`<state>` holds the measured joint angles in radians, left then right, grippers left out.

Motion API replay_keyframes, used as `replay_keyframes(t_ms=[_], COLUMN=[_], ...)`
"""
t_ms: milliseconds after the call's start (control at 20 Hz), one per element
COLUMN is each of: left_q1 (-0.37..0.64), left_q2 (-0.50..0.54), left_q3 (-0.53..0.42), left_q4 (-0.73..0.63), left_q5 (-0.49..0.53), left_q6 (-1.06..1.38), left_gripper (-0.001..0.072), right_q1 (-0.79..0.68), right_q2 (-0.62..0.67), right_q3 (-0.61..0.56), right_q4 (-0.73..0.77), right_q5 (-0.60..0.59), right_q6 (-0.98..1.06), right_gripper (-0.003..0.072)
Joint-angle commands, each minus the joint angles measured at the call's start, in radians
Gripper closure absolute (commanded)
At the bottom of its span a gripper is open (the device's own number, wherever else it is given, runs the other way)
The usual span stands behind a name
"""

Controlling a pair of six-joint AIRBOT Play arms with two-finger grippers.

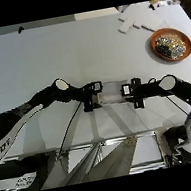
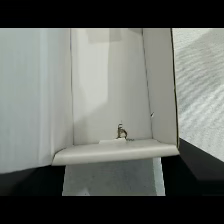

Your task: Fold the box and place the chain.

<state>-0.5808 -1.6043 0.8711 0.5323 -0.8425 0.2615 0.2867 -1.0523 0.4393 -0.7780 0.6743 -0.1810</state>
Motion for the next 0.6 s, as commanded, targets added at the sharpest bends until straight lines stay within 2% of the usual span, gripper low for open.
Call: replay_keyframes(t_ms=[0, 50, 100, 200, 250, 300, 400, 450, 550], left_q1=[0.000, 0.000, 0.000, 0.000, 0.000, 0.000, 0.000, 0.000, 0.000], left_q2=[0.000, 0.000, 0.000, 0.000, 0.000, 0.000, 0.000, 0.000, 0.000], left_q3=[0.000, 0.000, 0.000, 0.000, 0.000, 0.000, 0.000, 0.000, 0.000], left_q4=[0.000, 0.000, 0.000, 0.000, 0.000, 0.000, 0.000, 0.000, 0.000], left_q5=[0.000, 0.000, 0.000, 0.000, 0.000, 0.000, 0.000, 0.000, 0.000], left_q6=[0.000, 0.000, 0.000, 0.000, 0.000, 0.000, 0.000, 0.000, 0.000], left_gripper=[0.0701, 0.0701, 0.0701, 0.0701, 0.0701, 0.0701, 0.0701, 0.0701, 0.0701], right_q1=[0.001, 0.001, 0.001, 0.001, 0.001, 0.001, 0.001, 0.001, 0.001], right_q2=[-0.006, -0.006, -0.005, -0.004, 0.002, 0.015, 0.064, 0.101, 0.177], right_q3=[0.000, 0.000, 0.000, 0.000, 0.000, 0.000, 0.000, 0.000, 0.000], right_q4=[0.030, 0.030, 0.028, 0.021, 0.014, 0.008, -0.064, -0.126, -0.258], right_q5=[-0.010, -0.010, -0.010, -0.010, -0.010, -0.012, -0.029, -0.027, -0.016], right_q6=[-0.011, -0.011, -0.010, 0.002, 0.030, 0.079, 0.260, 0.368, 0.597], right_gripper=[0.0299, 0.0246, 0.0226, 0.0233, 0.0316, 0.0451, 0.0581, 0.0677, 0.0674])
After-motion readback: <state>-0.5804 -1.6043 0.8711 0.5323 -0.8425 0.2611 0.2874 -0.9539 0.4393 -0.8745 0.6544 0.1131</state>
